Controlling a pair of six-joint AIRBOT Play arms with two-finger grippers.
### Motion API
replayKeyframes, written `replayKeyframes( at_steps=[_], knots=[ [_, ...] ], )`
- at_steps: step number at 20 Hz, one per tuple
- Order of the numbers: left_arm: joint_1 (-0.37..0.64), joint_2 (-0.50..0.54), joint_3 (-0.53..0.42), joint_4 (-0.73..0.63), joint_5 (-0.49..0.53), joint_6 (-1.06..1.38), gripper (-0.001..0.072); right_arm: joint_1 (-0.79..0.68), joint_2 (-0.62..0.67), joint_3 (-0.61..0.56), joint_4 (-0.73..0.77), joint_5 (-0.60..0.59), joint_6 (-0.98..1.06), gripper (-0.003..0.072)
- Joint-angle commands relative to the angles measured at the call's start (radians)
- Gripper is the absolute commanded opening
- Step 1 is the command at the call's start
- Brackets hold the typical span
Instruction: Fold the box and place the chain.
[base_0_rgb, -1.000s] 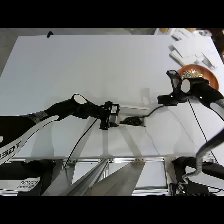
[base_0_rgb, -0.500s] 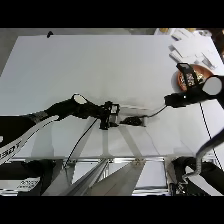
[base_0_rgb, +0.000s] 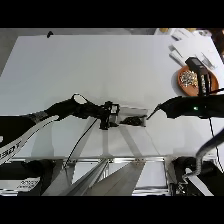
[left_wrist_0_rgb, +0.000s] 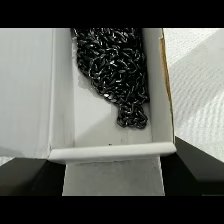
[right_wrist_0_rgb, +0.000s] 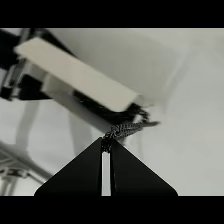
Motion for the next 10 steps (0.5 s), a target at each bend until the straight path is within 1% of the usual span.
replayKeyframes(
  at_steps=[1, 3, 6, 8, 10],
  knots=[
    [0.0, 0.0, 0.0, 0.0, 0.0, 0.0, 0.0149, 0.09, 0.026, 0.0, 0.1, -0.085, -0.023, 0.0019],
    [0.0, 0.0, 0.0, 0.0, 0.0, 0.0, 0.0149, 0.148, 0.024, 0.0, 0.124, -0.15, -0.023, 0.0019],
    [0.0, 0.0, 0.0, 0.0, 0.0, 0.0, 0.0149, 0.219, 0.011, -0.002, 0.122, -0.221, -0.023, 0.002],
    [0.0, 0.0, 0.0, 0.0, 0.0, 0.0, 0.0149, 0.245, -0.017, -0.015, 0.122, -0.256, -0.023, 0.002],
    [0.0, 0.0, 0.0, 0.0, 0.0, 0.0, 0.0149, 0.268, -0.062, -0.032, 0.119, -0.268, -0.049, 0.002]
  ],
)
